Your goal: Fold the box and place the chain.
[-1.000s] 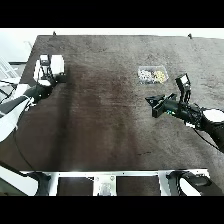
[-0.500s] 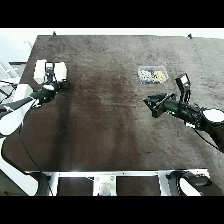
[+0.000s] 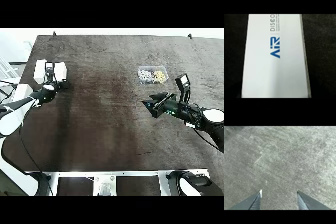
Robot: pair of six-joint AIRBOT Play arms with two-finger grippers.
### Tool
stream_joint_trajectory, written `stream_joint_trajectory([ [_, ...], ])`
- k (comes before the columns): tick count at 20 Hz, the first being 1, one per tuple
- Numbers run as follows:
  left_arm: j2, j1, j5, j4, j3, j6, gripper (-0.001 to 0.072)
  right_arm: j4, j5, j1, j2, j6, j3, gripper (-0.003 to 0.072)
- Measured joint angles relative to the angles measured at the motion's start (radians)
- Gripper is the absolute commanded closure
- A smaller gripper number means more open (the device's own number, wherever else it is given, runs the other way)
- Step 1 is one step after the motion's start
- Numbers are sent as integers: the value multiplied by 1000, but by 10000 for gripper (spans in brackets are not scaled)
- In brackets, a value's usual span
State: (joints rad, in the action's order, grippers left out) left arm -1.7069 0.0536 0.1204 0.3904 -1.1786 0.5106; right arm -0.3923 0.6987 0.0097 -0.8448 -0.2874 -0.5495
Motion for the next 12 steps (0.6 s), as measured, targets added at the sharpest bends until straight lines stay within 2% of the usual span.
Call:
stream_joint_trajectory([
  [10, 0, 0, 0, 0, 0, 0, 43, 1, -43, 0, 48, 0, -7, 174],
  [11, 0, 0, 0, 0, 0, 0, 171, 0, -55, 0, 63, 0, -7, 236],
  [12, 0, 0, 0, 0, 0, 0, 413, 0, -69, 0, 82, 0, -8, 393],
])
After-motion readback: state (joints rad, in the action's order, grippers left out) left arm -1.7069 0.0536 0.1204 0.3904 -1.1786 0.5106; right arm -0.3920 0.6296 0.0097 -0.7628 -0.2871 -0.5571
